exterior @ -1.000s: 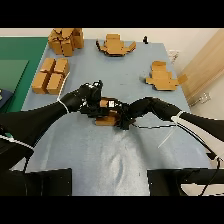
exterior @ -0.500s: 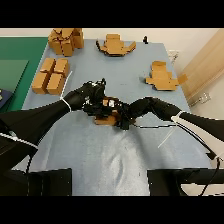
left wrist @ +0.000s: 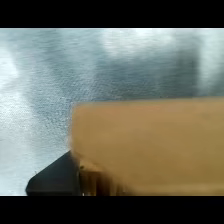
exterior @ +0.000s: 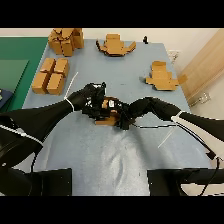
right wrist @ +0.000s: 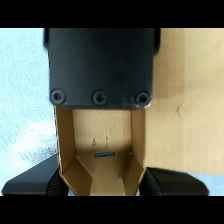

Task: Fold the box.

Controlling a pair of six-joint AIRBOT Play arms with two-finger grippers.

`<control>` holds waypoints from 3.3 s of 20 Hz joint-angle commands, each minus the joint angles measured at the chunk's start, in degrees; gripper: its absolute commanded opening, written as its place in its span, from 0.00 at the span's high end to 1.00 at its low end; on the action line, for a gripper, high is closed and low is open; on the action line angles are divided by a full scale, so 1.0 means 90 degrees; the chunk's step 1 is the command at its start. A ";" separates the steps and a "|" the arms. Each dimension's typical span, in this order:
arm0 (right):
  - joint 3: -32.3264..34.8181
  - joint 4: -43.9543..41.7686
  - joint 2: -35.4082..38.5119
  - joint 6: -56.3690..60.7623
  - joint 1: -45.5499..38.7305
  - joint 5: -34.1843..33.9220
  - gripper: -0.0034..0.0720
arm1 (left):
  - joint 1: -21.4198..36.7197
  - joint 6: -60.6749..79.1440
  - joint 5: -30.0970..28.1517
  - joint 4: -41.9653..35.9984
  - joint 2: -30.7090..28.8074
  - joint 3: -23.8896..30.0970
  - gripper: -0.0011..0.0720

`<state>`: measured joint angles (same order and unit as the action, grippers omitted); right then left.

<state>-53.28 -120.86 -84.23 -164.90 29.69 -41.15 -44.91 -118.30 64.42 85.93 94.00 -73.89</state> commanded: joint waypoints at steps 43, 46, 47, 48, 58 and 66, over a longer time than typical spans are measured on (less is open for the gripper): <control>0.0002 0.0104 0.0017 0.0010 0.0002 -0.0398 0.74 | 0.0095 0.1872 -0.0100 -0.0743 -0.0287 -0.0058 0.23; 0.0002 0.0170 0.0017 0.0010 0.0002 -0.0452 0.74 | 0.0435 0.2518 -0.0097 -0.0954 -0.0653 0.0172 0.22; 0.0002 0.0170 0.0017 0.0012 0.0002 -0.0454 0.74 | 0.0624 0.2990 -0.0117 -0.1256 -0.0877 0.0306 0.13; 0.0002 0.0170 0.0017 0.0012 0.0002 -0.0452 0.74 | 0.0843 0.3616 -0.0119 -0.1651 -0.1134 0.0454 0.13; 0.0002 0.0165 0.0017 0.0061 0.0005 -0.0471 0.74 | 0.4216 1.2099 0.1071 -0.3735 -0.2883 0.2684 0.02; 0.0002 0.0165 0.0017 0.0061 0.0005 -0.0493 0.74 | 0.3602 1.5548 0.0017 -0.5418 -0.1078 0.2492 0.02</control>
<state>-53.28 -119.35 -84.07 -164.40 29.71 -45.58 -10.52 12.14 66.08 41.56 79.11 -50.65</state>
